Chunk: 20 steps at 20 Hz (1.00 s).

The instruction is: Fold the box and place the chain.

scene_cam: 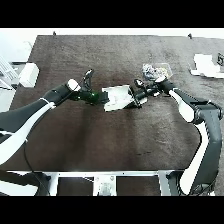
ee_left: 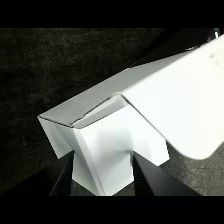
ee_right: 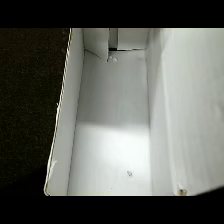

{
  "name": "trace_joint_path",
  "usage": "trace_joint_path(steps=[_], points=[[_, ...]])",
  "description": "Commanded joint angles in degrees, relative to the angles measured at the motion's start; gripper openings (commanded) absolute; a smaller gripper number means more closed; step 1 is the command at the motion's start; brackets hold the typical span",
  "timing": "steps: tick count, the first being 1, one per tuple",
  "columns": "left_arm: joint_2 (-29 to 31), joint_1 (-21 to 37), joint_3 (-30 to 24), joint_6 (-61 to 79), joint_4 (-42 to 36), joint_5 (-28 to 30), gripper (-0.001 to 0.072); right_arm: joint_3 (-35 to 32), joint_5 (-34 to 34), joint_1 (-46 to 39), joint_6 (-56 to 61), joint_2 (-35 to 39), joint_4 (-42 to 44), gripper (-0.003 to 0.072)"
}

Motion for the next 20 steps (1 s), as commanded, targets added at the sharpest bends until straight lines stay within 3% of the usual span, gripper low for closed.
trace_joint_path(steps=[1,7,11,20], points=[[-0.1,-0.8,0.5,-3.2,2.0,0.3,0.043,0.0,0.0,0.1,0.0,0.0,0.0,0.0289],[-1.3,-1.8,1.6,-6.4,4.7,-0.6,0.043,0.0,0.0,0.1,0.0,0.0,0.0,0.0289],[-4.4,-4.0,5.7,-11.5,11.5,-3.0,0.043,0.0,0.0,0.1,0.0,0.0,0.0,0.0289],[-7.9,-4.0,12.0,-18.9,20.3,-11.7,0.0429,0.0,0.0,0.1,0.0,0.0,0.0,0.0289]])
